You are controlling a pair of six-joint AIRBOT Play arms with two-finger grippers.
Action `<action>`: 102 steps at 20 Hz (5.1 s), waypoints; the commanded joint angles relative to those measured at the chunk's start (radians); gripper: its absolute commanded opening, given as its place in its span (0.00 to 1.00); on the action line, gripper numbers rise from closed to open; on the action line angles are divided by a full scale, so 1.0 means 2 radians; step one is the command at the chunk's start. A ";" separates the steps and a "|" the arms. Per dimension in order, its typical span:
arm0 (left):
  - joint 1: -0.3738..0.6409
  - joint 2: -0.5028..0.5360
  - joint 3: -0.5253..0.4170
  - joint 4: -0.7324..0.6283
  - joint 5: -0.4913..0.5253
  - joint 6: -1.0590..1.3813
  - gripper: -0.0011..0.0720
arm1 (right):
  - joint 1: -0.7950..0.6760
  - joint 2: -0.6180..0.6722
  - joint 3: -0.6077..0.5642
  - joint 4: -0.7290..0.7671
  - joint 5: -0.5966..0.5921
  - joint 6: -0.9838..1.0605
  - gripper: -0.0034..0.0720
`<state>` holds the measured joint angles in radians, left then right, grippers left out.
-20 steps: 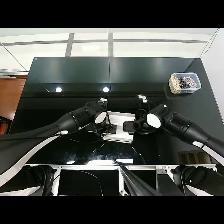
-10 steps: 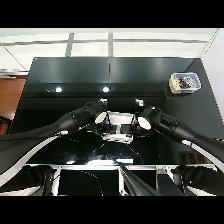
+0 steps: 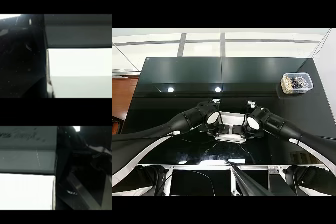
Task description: Fold the box and place the chain.
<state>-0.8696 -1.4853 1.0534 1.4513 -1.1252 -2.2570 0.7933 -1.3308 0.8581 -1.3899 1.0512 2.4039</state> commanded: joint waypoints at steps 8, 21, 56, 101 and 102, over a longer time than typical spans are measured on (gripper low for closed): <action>0.001 0.000 0.000 0.001 -0.001 0.001 0.05 | 0.000 -0.001 0.001 0.000 0.017 0.002 0.24; 0.000 0.000 0.000 0.001 -0.003 0.001 0.05 | 0.000 0.000 0.018 -0.009 0.011 -0.002 0.33; 0.003 0.000 0.000 0.001 -0.003 0.001 0.05 | -0.482 -0.017 0.177 -0.151 -0.123 -0.130 0.90; 0.003 0.000 0.000 0.001 -0.004 0.001 0.05 | -0.512 -0.169 0.421 0.105 0.098 -0.399 0.05; 0.003 0.000 0.000 0.001 -0.005 0.001 0.05 | -0.512 -0.147 0.421 0.106 0.099 -0.403 0.05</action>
<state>-0.8646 -1.4857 1.0531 1.4536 -1.1343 -2.2555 -0.2302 -1.7206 1.6993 -1.1805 1.2240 1.7115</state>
